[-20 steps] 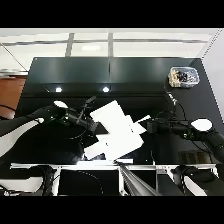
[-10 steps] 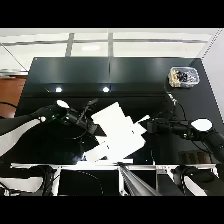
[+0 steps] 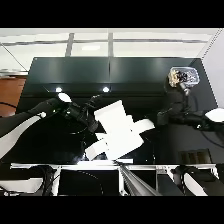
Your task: Fold the box and place the chain.
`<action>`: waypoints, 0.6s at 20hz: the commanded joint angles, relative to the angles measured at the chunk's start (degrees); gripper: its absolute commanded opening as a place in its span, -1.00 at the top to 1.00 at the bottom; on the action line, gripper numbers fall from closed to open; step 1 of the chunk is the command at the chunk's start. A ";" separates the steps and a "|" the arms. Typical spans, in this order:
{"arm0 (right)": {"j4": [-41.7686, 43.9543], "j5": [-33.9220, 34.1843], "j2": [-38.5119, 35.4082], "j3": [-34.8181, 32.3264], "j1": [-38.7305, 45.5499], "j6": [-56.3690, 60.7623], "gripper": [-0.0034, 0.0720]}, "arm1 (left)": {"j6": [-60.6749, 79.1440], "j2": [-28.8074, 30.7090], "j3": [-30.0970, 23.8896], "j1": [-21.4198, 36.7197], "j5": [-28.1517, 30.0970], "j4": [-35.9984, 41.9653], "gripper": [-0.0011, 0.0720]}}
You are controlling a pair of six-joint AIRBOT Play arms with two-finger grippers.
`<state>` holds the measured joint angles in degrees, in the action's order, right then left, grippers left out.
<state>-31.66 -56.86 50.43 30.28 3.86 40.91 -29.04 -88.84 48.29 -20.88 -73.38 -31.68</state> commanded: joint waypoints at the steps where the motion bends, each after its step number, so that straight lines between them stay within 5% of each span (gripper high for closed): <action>1: -9.88 -3.37 -0.04 6.36 7.91 -0.02 -0.94 | 0.39 4.55 1.77 -4.24 4.55 -11.50 0.92; 6: -8.76 1.33 -0.04 6.78 10.29 -0.02 -0.94 | 15.21 12.94 0.00 -12.55 23.61 -13.11 0.90; 12: -18.32 -8.04 0.02 4.70 2.84 -13.33 -0.95 | 21.77 9.66 0.00 -12.96 23.67 -16.81 0.90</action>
<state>-45.17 -61.89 50.43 36.10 10.15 32.36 -10.55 -78.37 48.34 -33.21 -51.77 -47.86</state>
